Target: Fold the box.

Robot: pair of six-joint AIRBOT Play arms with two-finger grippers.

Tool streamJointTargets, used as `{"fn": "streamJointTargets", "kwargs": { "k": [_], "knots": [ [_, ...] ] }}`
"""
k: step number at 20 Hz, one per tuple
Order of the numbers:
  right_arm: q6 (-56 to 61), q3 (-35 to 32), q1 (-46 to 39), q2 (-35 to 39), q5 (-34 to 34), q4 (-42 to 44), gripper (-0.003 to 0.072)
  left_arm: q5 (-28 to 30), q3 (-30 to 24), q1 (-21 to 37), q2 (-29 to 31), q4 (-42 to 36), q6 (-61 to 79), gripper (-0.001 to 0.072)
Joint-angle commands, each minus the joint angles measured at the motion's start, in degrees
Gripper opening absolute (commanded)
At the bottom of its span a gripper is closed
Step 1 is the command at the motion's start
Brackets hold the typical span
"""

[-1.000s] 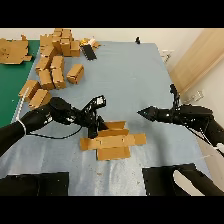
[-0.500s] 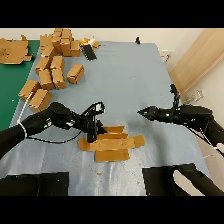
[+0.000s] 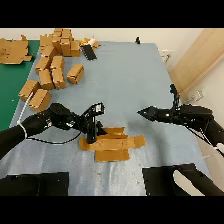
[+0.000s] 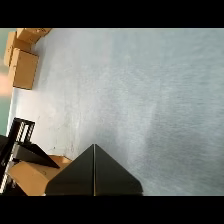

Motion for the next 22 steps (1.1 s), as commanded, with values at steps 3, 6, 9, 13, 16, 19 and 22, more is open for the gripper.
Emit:
{"fn": "streamJointTargets", "kwargs": {
  "k": [3,6,9,13,16,19,22],
  "knots": [
    [0.0,-0.22,0.04,-0.04,-1.31,-1.33,0.0002,0.17,-0.02,-0.02,0.02,2.34,-0.17,0.001],
    [0.0,-0.22,0.07,-0.02,-2.36,-1.44,0.0002,0.15,-0.02,-0.02,0.02,2.32,-0.17,0.001],
    [0.02,-0.24,1.46,0.09,-3.23,-3.56,0.0001,0.13,-0.02,-0.04,0.02,2.32,-0.17,0.001],
    [0.0,-1.7,8.9,0.09,-1.66,-5.4,0.0001,0.17,0.0,-0.04,0.02,1.86,-0.17,0.001],
    [0.0,-1.75,14.67,1.79,-0.24,-9.01,0.0,0.17,0.0,-0.02,0.02,1.88,-0.17,0.001],
    [2.34,-1.75,17.68,9.31,0.81,-16.31,-0.0001,0.17,0.0,-0.02,0.02,1.88,-0.17,0.001],
    [8.85,-1.92,22.51,21.44,-1.11,-26.1,-0.0001,0.17,0.0,-0.04,0.02,1.88,-0.17,0.001]
  ]
}}
